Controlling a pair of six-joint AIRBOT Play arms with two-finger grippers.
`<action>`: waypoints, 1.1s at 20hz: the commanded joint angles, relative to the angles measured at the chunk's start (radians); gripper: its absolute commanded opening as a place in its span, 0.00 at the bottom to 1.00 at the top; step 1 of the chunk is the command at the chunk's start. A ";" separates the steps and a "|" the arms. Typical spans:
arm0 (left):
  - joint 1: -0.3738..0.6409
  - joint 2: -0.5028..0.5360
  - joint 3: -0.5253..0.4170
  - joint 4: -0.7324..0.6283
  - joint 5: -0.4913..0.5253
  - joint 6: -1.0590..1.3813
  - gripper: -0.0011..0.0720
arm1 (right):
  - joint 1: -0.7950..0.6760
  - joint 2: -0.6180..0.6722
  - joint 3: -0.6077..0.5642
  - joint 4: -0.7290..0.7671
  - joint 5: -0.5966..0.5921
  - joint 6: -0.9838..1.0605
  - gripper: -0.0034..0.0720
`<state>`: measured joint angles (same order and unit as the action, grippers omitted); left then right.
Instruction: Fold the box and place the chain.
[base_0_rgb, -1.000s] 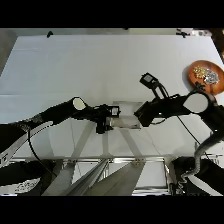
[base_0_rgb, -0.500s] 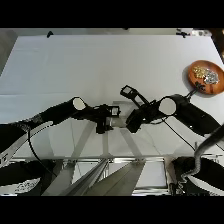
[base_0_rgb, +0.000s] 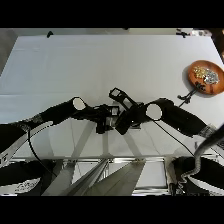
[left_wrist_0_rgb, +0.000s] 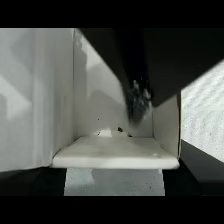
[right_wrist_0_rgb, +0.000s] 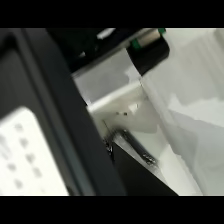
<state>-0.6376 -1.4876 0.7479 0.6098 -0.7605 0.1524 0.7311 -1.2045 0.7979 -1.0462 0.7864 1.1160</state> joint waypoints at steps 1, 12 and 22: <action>0.000 0.000 0.000 0.000 0.000 0.000 0.49 | 0.010 -0.003 0.014 -0.003 -0.005 0.014 0.07; 0.000 0.000 0.000 0.000 0.000 0.000 0.49 | -0.076 0.039 0.014 -0.121 0.174 0.119 0.42; 0.000 0.000 0.000 0.000 0.000 0.000 0.49 | -0.670 0.331 0.019 -0.465 0.289 0.432 0.41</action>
<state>-0.6376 -1.4876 0.7479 0.6098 -0.7605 0.1524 0.2417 -0.9035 0.8162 -1.3872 1.0756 1.4418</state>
